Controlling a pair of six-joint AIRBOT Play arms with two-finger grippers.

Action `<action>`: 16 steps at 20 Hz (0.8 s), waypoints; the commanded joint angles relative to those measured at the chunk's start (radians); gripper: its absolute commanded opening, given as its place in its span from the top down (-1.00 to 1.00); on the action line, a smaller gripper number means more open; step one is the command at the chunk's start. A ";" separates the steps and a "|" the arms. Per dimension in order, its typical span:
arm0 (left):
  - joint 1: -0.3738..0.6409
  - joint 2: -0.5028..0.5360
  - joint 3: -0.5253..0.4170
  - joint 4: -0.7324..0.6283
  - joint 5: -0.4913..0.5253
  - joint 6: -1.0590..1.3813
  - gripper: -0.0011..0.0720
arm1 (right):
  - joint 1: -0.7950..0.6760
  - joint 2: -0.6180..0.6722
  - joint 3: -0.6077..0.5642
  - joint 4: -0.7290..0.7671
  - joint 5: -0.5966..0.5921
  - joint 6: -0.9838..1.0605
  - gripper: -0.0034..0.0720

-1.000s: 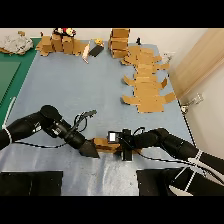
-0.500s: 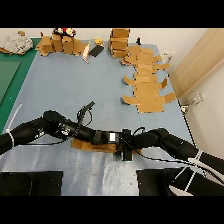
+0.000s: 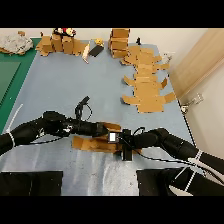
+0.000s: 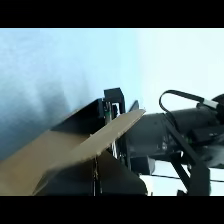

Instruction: Fold the box.

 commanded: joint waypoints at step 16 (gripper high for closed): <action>0.002 -0.044 0.004 0.399 0.068 -0.323 0.95 | 0.000 0.000 0.000 -0.002 0.000 0.000 -0.44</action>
